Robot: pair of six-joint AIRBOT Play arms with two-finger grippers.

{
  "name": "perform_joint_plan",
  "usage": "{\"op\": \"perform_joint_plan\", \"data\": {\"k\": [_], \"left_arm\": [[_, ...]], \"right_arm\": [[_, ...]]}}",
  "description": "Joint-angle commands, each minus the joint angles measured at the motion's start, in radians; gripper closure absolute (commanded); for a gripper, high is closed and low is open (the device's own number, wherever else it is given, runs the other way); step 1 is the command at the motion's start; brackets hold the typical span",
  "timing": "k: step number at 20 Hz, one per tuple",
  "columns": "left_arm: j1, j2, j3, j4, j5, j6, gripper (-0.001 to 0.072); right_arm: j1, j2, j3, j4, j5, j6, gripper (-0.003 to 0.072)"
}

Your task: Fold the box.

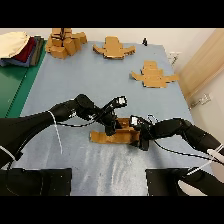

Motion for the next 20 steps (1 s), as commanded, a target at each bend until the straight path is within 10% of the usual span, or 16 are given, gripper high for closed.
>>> {"op": "perform_joint_plan", "data": {"k": [1, 20], "left_arm": [[0.001, 0.0, 0.0, -0.001, 0.002, 0.0, 0.0695], [0.001, 0.0, 0.0, -0.001, 0.003, 0.0, 0.0695]], "right_arm": [[0.0, -0.001, -0.001, 0.001, -0.001, 0.001, -0.0034], [0.002, -0.011, 0.0, -0.063, 0.111, -0.028, -0.0034]]}}
